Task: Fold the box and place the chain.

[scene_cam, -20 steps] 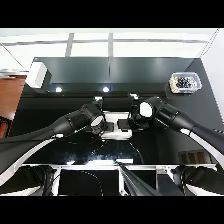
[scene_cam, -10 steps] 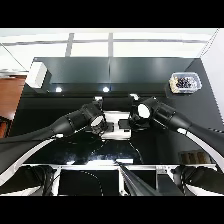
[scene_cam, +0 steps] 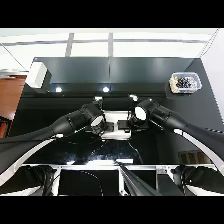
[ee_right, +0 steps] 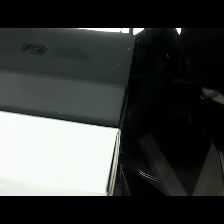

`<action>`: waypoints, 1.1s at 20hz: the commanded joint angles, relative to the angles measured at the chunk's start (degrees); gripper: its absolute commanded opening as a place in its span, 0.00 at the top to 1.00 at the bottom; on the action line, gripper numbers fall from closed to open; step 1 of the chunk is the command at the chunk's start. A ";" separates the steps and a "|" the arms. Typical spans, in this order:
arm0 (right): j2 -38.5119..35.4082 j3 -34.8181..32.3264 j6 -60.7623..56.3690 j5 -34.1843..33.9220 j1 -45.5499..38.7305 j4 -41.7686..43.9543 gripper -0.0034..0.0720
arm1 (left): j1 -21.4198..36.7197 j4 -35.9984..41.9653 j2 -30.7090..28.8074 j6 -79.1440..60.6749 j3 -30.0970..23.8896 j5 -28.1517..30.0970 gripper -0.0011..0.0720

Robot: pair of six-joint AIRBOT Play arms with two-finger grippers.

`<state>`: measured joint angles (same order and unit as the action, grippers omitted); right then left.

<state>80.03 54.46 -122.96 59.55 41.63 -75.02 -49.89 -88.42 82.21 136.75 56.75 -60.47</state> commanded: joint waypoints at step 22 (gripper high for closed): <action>0.96 0.55 -3.06 -0.68 0.02 0.87 0.94 | 0.00 0.00 0.02 0.00 0.04 0.00 0.95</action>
<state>81.01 54.98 -125.58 59.59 41.63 -74.30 -49.89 -88.47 82.21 136.68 56.80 -60.55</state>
